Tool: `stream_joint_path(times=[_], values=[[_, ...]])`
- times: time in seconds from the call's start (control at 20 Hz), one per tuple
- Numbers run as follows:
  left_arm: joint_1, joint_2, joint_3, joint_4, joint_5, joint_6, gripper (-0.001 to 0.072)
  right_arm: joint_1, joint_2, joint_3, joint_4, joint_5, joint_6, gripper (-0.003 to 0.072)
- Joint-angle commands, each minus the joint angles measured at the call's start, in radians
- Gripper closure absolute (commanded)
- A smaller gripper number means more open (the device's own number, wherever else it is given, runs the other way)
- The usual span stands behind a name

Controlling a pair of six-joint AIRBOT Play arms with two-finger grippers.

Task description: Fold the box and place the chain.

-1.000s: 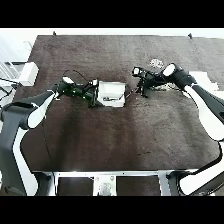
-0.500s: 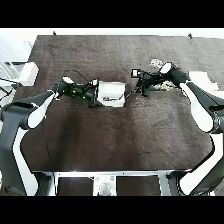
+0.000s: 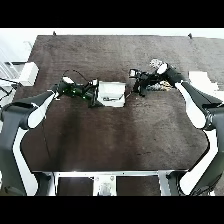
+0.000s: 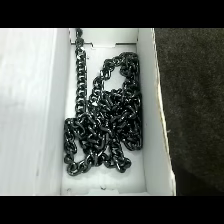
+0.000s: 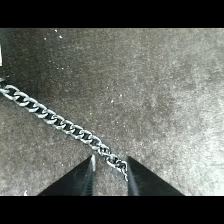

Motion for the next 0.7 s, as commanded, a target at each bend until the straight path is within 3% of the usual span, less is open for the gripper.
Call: stream_joint_path(times=[0.0,0.05,0.2,0.4,0.65], values=[[0.0,0.0,0.0,0.0,0.0,0.0,0.0411,0.001,-0.021,0.013,-0.005,0.0,0.025,0.047],[0.0,0.0,0.0,0.0,0.0,0.0,0.0411,0.001,-0.021,0.013,-0.011,0.001,0.032,0.0496],[-0.001,0.0,0.0,0.0,0.0,0.0,0.0411,0.001,-0.018,0.031,-0.044,0.011,0.12,0.068],[0.0,0.0,0.0,0.0,0.001,0.0,0.0412,0.013,0.035,0.122,-0.041,0.197,0.225,0.068],[-0.001,0.0,0.0,0.0,0.001,0.0,0.0411,0.053,0.219,0.141,-0.04,0.363,0.299,0.068]])
